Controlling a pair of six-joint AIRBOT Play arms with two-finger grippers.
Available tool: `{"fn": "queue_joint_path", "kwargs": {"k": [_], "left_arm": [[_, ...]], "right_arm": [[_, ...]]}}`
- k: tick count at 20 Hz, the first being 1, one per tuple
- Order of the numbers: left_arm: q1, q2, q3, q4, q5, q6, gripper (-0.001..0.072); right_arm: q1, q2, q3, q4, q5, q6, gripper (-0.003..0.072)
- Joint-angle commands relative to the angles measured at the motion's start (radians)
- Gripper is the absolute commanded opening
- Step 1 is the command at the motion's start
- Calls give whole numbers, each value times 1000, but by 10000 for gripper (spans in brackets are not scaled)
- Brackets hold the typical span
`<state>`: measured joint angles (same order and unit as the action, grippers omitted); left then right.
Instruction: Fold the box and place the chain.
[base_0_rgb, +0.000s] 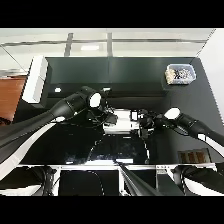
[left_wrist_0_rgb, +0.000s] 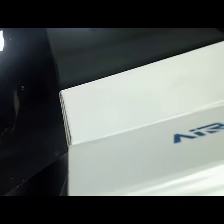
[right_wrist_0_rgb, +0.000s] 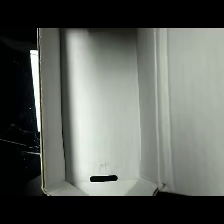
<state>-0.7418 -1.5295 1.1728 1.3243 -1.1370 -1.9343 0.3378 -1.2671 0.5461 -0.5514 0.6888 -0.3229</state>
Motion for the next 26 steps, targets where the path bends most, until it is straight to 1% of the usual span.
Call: {"fn": "queue_joint_path", "kwargs": {"k": [1, 6, 7, 8, 14, 20, 22, 23, 24, 25, 26], "left_arm": [[-6, -19, 2, 69, 0, -64, 332], [-6, -40, 2, 78, 4, -111, 332], [-6, -40, 2, 83, 4, -121, 313], [-6, -40, 2, 85, 5, -126, 273], [-6, -40, 2, 121, 6, -230, 274], [-9, -40, 2, 129, 6, -291, 269], [-21, -40, 3, 129, 13, -299, 144], [-28, -40, 3, 133, 19, -299, 143], [-32, -40, 2, 137, 18, -298, 70], [-38, -40, 3, 140, 20, -299, 25], [-40, -40, 2, 141, 26, -299, 24]], "right_arm": [[1, 0, 0, 0, 0, 0, 345], [1, 0, 0, 0, 0, 0, 345], [1, 0, 0, 0, 0, 0, 345], [1, 0, 0, 0, 0, 0, 345], [1, 0, 0, 0, 0, 0, 345], [1, 0, 0, 0, 0, 0, 345], [1, 0, 0, 0, 0, 0, 345], [1, 0, 0, 0, 0, 0, 345], [1, 0, 0, 0, 0, 0, 345], [1, 0, 0, 0, 0, 0, 345], [1, 0, 0, 0, 0, 0, 345]]}}
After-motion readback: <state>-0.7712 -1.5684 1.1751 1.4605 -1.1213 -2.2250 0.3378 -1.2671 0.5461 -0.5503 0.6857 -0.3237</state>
